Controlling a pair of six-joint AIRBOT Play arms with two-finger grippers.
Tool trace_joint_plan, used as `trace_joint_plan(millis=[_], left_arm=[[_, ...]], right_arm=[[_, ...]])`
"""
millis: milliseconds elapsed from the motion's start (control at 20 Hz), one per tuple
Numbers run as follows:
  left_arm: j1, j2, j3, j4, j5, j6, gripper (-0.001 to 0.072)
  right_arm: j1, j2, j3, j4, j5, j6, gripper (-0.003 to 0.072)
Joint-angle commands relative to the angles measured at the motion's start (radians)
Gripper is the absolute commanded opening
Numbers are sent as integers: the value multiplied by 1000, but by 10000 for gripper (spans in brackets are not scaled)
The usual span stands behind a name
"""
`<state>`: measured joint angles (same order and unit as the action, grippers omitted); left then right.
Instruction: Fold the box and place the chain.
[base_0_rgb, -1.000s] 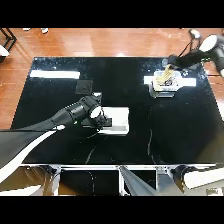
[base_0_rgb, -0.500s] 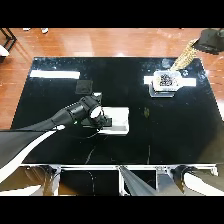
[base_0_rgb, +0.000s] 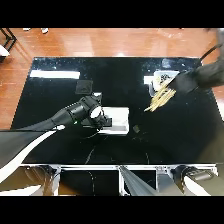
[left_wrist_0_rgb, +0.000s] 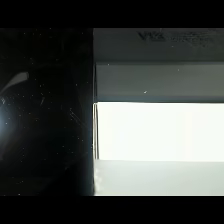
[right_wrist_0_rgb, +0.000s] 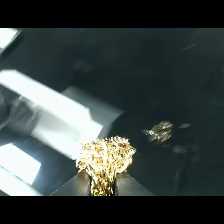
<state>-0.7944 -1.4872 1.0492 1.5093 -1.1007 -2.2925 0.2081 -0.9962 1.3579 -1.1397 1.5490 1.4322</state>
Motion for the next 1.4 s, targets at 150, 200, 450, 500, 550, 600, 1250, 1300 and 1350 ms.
trace_joint_plan(millis=[150,200,450,500,550,600,1250,1300,1350], left_arm=[[1,-1,0,-3,0,1,17],[1,-1,0,-3,0,1,17],[1,-1,0,-3,0,1,17],[1,-1,0,-3,0,1,17],[1,-1,0,-3,0,1,17],[1,-1,0,-3,0,0,17],[1,-1,0,-3,0,0,17],[1,-1,0,-3,0,0,17],[1,-1,0,-3,0,0,17]], right_arm=[[273,14,-195,116,-117,29,15],[298,9,-207,121,-143,31,15],[344,-10,-225,137,-315,34,15],[344,-18,-226,150,-349,34,15],[344,-32,-225,174,-367,34,15],[345,-52,-225,194,-368,33,15],[361,-233,-226,134,-384,3,17],[362,-238,-226,134,-382,3,17],[362,-240,-226,137,-382,3,18]])
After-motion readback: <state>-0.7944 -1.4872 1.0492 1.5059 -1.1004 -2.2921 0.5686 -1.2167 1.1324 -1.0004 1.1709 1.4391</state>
